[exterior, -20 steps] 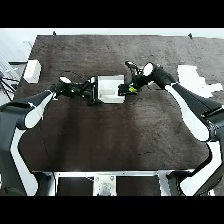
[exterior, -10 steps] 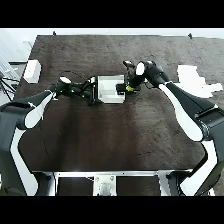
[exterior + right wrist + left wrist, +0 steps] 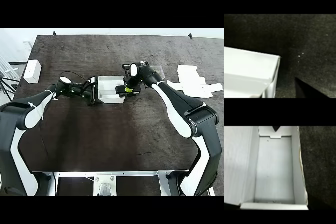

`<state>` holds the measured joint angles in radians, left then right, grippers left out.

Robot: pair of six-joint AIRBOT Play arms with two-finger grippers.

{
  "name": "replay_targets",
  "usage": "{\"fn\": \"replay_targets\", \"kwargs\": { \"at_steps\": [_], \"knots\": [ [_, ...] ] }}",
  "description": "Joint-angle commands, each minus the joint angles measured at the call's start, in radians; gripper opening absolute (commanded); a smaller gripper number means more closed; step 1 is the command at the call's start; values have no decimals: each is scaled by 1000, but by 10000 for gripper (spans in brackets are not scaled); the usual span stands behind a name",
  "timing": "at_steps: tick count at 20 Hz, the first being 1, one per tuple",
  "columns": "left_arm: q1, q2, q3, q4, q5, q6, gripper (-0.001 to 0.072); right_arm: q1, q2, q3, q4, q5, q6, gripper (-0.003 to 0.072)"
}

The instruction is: Fold the box and place the chain.

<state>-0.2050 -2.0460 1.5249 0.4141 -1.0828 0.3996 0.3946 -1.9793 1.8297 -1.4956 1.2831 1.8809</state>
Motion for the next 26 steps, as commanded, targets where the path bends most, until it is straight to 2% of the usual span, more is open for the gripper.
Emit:
{"fn": "replay_targets", "kwargs": {
  "at_steps": [1,6,9,11,13,14,18,19,21,22,26],
  "knots": [
    [0,-1,0,0,-1,0,350,3,-12,9,-17,9,39,422],
    [0,-1,0,0,-1,0,350,17,-15,15,-16,4,50,388],
    [0,-1,0,0,-2,0,350,23,-21,15,-16,3,53,308],
    [0,-1,0,0,-2,0,350,26,-21,15,-16,4,54,216],
    [0,-1,0,0,-2,0,350,31,-22,15,-15,4,54,183],
    [0,-1,0,0,-1,0,350,34,-22,15,-10,4,53,113],
    [0,-1,0,0,-1,0,350,39,-22,15,-10,4,53,15],
    [0,-1,0,0,-1,0,350,38,-22,15,-10,4,53,33],
    [0,-1,0,0,-1,0,350,36,-22,15,-9,4,53,452],
    [0,-1,0,0,-1,0,350,34,-21,16,-9,5,53,487],
    [0,-1,0,0,0,0,350,27,-3,42,-9,6,53,501]
  ]
}}
